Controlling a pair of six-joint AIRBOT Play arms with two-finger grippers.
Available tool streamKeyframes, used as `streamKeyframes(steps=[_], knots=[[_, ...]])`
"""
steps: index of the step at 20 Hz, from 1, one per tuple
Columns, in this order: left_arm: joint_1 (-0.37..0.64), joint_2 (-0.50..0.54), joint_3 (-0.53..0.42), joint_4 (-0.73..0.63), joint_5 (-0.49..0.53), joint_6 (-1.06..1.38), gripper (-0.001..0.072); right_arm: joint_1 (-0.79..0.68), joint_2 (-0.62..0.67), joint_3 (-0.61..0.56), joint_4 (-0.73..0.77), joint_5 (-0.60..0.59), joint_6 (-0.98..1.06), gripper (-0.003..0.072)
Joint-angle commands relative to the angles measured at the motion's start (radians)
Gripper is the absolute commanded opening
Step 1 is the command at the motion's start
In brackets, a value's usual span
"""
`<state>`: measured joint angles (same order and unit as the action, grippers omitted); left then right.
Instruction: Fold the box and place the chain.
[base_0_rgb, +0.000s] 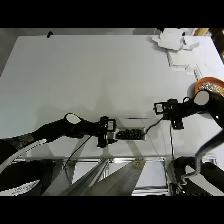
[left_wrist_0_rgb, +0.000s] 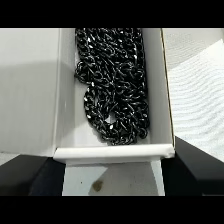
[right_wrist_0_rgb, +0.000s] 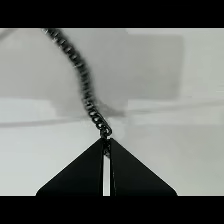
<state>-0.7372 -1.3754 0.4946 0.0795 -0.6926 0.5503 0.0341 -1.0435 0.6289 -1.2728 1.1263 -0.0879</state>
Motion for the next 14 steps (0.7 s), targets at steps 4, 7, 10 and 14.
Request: streamKeyframes(steps=[4,7,10,14], knots=[[0.000,0.000,0.000,0.000,0.000,0.000,0.0271,0.121,0.224,0.000,0.287,0.168,0.039,0.0018],[0.000,0.000,0.000,0.000,0.000,0.000,0.0271,0.213,0.253,0.000,0.496,0.171,0.039,0.0019],[0.000,0.000,0.000,0.000,-0.001,0.000,0.0271,0.307,0.253,0.000,0.631,0.134,0.039,0.0019],[0.000,0.000,0.000,0.000,0.000,0.000,0.0271,0.400,0.247,0.000,0.653,0.019,0.091,0.0019]])
